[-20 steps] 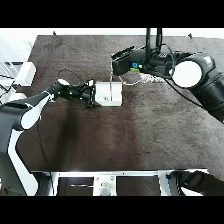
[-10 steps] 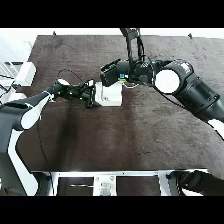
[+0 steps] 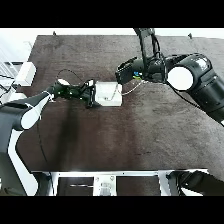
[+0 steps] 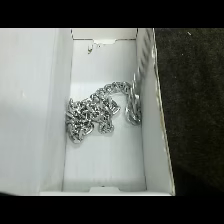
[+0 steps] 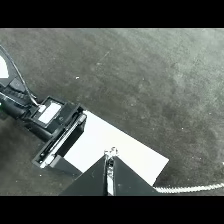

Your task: Fold the box and place the chain.

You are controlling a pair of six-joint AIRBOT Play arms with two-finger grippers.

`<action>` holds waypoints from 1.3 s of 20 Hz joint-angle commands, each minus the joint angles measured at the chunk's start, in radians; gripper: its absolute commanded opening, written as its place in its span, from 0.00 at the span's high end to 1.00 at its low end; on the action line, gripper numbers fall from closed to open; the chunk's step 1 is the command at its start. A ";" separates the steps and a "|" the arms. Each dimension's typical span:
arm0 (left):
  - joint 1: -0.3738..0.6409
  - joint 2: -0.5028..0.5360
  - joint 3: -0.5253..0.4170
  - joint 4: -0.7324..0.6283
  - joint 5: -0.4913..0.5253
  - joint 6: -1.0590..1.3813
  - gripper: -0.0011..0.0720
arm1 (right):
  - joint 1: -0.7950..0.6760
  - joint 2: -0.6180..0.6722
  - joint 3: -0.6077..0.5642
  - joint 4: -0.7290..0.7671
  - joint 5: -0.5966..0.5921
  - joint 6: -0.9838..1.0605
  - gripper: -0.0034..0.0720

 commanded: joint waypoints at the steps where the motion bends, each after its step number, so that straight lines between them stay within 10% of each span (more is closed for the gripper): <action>1: 0.000 0.000 0.000 0.000 0.001 0.000 0.34 | 0.021 0.003 0.000 -0.009 0.003 0.024 0.94; 21: 0.000 0.000 0.000 0.000 0.001 0.000 0.34 | 0.009 -0.466 -0.013 0.023 -0.223 0.072 0.94; 24: 0.000 0.000 0.000 0.000 0.001 0.000 0.34 | -0.025 -0.460 -0.025 0.023 -0.196 0.072 0.31; 26: 0.000 0.000 0.000 0.000 0.002 0.000 0.34 | -0.055 -0.420 -0.025 0.019 -0.143 0.071 0.29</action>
